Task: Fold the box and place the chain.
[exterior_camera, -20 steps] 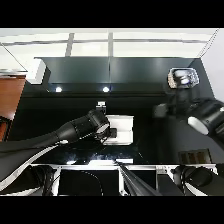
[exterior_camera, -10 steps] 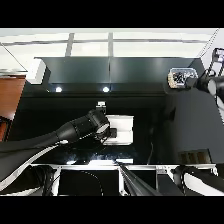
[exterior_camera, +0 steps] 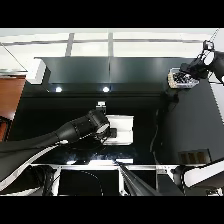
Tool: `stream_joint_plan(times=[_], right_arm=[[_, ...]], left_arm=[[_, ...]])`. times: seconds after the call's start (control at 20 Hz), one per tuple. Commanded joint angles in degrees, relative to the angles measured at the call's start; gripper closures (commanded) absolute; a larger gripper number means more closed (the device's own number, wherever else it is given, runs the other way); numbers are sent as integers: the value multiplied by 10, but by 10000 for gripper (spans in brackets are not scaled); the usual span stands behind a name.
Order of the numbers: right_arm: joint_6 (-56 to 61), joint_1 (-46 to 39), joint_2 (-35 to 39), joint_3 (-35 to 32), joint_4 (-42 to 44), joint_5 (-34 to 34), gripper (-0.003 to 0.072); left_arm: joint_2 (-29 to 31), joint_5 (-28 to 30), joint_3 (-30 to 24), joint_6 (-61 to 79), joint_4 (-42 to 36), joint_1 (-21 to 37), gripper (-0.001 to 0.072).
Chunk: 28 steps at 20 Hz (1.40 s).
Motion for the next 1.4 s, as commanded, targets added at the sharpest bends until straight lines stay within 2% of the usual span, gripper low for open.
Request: stream_joint_plan(times=[0.0, 0.35, 0.45, 0.5, 0.55, 0.7, 1.0, 1.2, 1.35], right_arm=[[-11, -2, -41, 29, 15, 21, 224], [-11, -2, -63, 29, 19, 19, 227], [-11, -2, -62, 31, 19, 25, 500], [-11, -2, -61, 37, 18, 35, 613], [-12, -3, -58, 45, 17, 47, 677], [-46, -4, -27, 59, 15, 74, 677], [-106, -6, 117, 59, 21, 96, 678], [-130, -8, 206, 59, 68, 69, 679], [-143, -8, 252, 59, 108, 82, 679]], left_arm=[[0, 0, 0, 0, 0, 0, 683], [0, 0, 0, 0, 0, 0, 684], [0, 0, 0, 0, 0, 0, 684], [0, 0, 0, 0, 0, 0, 683], [0, 0, 0, 0, 0, 0, 683], [0, 0, 0, 0, 0, 0, 684], [0, 0, 0, 0, 0, 0, 684], [0, 0, 0, 0, 0, 0, 683], [0, 0, 0, 0, 0, 0, 683]])
